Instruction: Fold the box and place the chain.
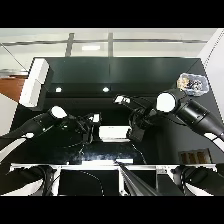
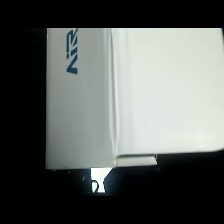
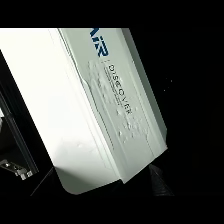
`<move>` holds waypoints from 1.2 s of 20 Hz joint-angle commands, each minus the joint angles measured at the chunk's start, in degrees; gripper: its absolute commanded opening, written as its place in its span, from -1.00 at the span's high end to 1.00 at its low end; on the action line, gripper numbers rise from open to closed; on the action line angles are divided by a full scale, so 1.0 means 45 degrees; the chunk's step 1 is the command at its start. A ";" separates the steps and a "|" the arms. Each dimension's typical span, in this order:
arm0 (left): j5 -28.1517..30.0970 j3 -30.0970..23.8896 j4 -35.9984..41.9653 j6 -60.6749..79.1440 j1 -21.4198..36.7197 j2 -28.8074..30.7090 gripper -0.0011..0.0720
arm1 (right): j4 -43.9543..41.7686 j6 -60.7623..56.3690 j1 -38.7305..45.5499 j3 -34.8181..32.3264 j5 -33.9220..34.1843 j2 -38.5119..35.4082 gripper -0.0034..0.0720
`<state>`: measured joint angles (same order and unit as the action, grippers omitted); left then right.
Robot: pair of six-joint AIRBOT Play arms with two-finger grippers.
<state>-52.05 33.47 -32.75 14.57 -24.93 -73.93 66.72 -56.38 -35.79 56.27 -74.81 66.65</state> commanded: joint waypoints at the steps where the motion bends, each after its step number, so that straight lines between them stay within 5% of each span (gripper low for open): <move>1: 0.0005 0.0000 -0.0005 0.0000 -0.0005 -0.0010 -0.48 | 0.0005 -0.0015 -0.0005 0.0000 0.0092 0.0010 -0.95; 14: 0.0005 0.0000 -0.0005 0.0000 -0.0005 -0.0010 -0.48 | 0.0364 0.0005 0.0321 -0.0005 0.1151 0.0369 -0.95; 19: 0.0005 0.0000 -0.0005 0.0000 -0.0005 -0.0010 -0.48 | -0.1457 0.0175 0.0889 0.0321 -0.0986 0.0287 -0.96; 24: 0.0005 0.0000 -0.0005 0.0000 -0.0005 -0.0010 -0.48 | -0.2424 -0.0097 0.2021 0.0345 -0.1234 0.0223 -0.95</move>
